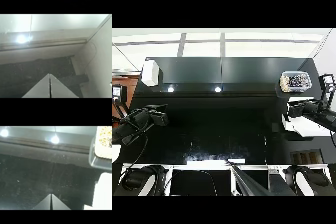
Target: Fold the box and place the chain.
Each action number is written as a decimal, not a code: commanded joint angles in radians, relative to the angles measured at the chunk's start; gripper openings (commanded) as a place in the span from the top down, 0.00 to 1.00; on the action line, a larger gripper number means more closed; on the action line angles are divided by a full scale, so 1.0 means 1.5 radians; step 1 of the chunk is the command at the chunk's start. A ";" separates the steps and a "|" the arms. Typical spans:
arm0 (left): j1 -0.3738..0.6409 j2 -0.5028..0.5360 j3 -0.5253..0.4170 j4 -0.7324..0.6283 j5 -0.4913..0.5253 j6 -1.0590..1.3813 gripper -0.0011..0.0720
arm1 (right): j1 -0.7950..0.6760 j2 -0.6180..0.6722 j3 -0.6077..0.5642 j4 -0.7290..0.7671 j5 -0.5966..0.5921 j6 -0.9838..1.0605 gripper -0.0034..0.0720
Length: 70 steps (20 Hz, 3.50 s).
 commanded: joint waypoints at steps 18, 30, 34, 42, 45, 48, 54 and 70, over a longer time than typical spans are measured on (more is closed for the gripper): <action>-0.001 0.001 0.000 -0.003 0.060 -0.001 0.95 | 0.000 0.000 0.000 0.059 -0.003 0.000 0.94; -0.002 -0.028 0.000 -0.021 0.163 -0.003 0.00 | -0.181 -0.158 0.080 0.079 -0.334 0.003 0.00; -0.002 -0.033 0.000 -0.022 0.146 -0.003 0.01 | -0.449 -0.322 0.230 0.059 -0.173 0.057 0.00; -0.002 -0.037 0.000 -0.022 0.134 -0.003 0.01 | -0.663 -0.575 0.397 -0.008 0.246 -0.070 0.00; -0.002 -0.047 0.000 -0.022 0.134 -0.003 0.01 | -0.634 -0.633 0.427 -0.043 0.344 -0.129 0.00; -0.003 -0.055 0.000 -0.022 0.134 -0.003 0.01 | -0.605 -0.640 0.427 -0.085 0.337 -0.132 0.23; -0.003 -0.076 0.000 -0.022 0.134 -0.003 0.01 | -0.582 -0.640 0.427 -0.088 0.374 -0.131 0.80; -0.005 -0.090 -0.008 -0.072 0.096 -0.003 0.01 | -0.325 -0.404 0.215 0.218 0.444 -0.125 0.94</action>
